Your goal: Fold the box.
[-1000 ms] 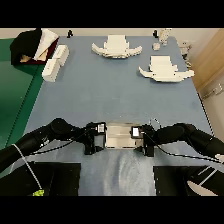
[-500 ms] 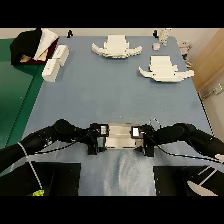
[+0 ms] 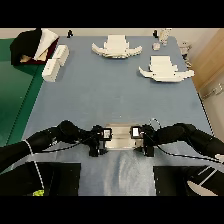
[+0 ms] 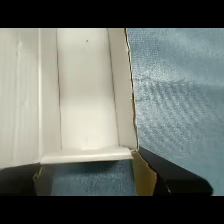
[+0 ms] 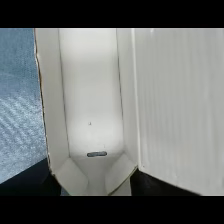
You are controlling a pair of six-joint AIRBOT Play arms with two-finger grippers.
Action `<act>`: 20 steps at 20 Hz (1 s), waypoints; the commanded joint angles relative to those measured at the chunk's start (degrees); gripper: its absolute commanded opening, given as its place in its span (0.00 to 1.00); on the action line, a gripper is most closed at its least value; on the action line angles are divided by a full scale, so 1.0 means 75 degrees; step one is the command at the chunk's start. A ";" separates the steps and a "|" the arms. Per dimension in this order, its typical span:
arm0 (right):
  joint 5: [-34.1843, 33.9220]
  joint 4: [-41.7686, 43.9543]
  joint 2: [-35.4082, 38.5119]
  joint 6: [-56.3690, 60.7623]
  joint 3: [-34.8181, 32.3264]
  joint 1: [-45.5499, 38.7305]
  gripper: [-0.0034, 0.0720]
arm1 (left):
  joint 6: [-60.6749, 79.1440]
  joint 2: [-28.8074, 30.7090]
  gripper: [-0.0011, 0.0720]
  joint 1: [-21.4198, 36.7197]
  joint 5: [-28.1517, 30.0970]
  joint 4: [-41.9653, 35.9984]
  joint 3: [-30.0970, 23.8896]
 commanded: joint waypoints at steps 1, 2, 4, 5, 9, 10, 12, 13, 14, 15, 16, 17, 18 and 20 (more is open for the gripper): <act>0.0003 0.0000 0.0009 0.0003 0.0009 0.0003 0.73 | 0.0058 -0.0061 0.97 -0.0067 0.0236 -0.0140 0.0017; 0.0003 0.0000 0.0009 0.0003 0.0009 0.0006 0.73 | 0.0055 -0.0061 0.96 -0.0067 0.0239 -0.0268 0.0017; 0.0003 0.0000 0.0009 0.0003 0.0009 0.0003 0.73 | 0.0058 -0.0061 0.63 -0.0067 0.0239 -0.0358 0.0017; 0.0003 0.0000 0.0009 0.0003 0.0009 0.0006 0.73 | 0.0058 -0.0061 0.63 -0.0067 0.0239 -0.0358 0.0017; 0.0003 0.0000 0.0009 0.0003 0.0006 0.0003 0.73 | 0.0055 -0.0067 0.63 -0.0067 0.0236 -0.0338 0.0017; 0.0003 0.0000 0.0009 0.0000 0.0006 0.0006 0.73 | 0.0052 -0.0067 0.63 -0.0067 0.0236 -0.0338 0.0017; 0.0003 0.0000 0.0009 0.0003 0.0006 0.0006 0.73 | 0.0026 -0.0067 0.63 -0.0067 0.0236 -0.0338 0.0017; 0.0003 0.0000 0.0009 0.0003 0.0006 0.0006 0.73 | 0.0026 -0.0067 0.63 -0.0067 0.0236 -0.0338 0.0017; 0.0003 0.0000 0.0009 0.0003 0.0009 0.0006 0.73 | 0.0020 -0.0067 0.63 -0.0067 0.0239 -0.0341 0.0017; 0.0003 0.0000 0.0009 0.0003 0.0009 0.0006 0.73 | 0.0020 -0.0067 0.64 -0.0067 0.0239 -0.0338 0.0017; 0.0003 0.0000 0.0009 0.0000 0.0009 0.0003 0.73 | 0.0017 -0.0067 0.63 -0.0067 0.0236 -0.0338 0.0017; 0.0003 0.0000 0.0009 0.0003 0.0009 0.0006 0.73 | -0.0003 -0.0067 0.63 -0.0067 0.0236 -0.0341 0.0017; 0.0003 0.0000 0.0009 0.0003 0.0006 0.0003 0.73 | -0.0003 -0.0067 0.63 -0.0067 0.0236 -0.0341 0.0017; 0.0003 0.0000 0.0009 0.0003 0.0009 0.0003 0.73 | -0.0003 -0.0067 0.63 -0.0067 0.0236 -0.0341 0.0017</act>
